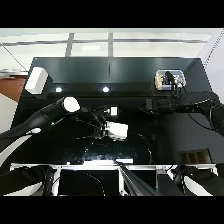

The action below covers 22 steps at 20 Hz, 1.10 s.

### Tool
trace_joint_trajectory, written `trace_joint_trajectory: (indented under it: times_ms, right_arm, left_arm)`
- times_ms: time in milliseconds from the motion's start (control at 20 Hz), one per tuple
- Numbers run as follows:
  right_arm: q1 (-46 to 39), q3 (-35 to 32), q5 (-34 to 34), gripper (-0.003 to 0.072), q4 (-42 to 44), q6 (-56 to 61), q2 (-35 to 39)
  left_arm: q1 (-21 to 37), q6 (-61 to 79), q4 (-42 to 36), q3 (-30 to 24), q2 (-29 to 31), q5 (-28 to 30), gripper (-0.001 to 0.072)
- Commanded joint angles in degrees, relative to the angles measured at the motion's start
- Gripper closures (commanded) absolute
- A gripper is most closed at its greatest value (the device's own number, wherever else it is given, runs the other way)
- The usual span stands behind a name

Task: Fold the box and place the chain.

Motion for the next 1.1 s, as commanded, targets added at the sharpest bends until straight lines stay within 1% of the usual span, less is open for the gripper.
trace_joint_trajectory:
  times_ms: [0, 200, 550, 900, 1050]
  right_arm:
    - [0.0, 0.1, 0.0, 0.0666, 0.0, 0.0, 0.0]
    - [0.0, 0.1, 0.0, 0.0665, 0.0, 0.0, 0.0]
    - [0.0, 0.1, 0.0, 0.0666, 0.0, 0.0, 0.0]
    - [0.0, 0.1, 0.0, 0.0665, 0.0, 0.0, 0.0]
    - [0.0, 0.1, 0.0, 0.0665, -0.1, 0.0, 0.0]
  left_arm:
    - [0.0, -1.2, 1.8, 0.4, -0.9, -2.0, -0.0001]
    - [0.0, -1.1, 2.6, 0.4, -1.3, -0.3, -0.0002]
    - [0.0, -1.1, 2.6, 0.4, -1.7, -0.4, -0.0001]
    - [-0.7, -1.1, 2.0, 0.4, -4.7, -0.6, -0.0001]
    - [-1.9, -2.0, 2.1, 0.4, -6.0, 1.3, -0.0001]
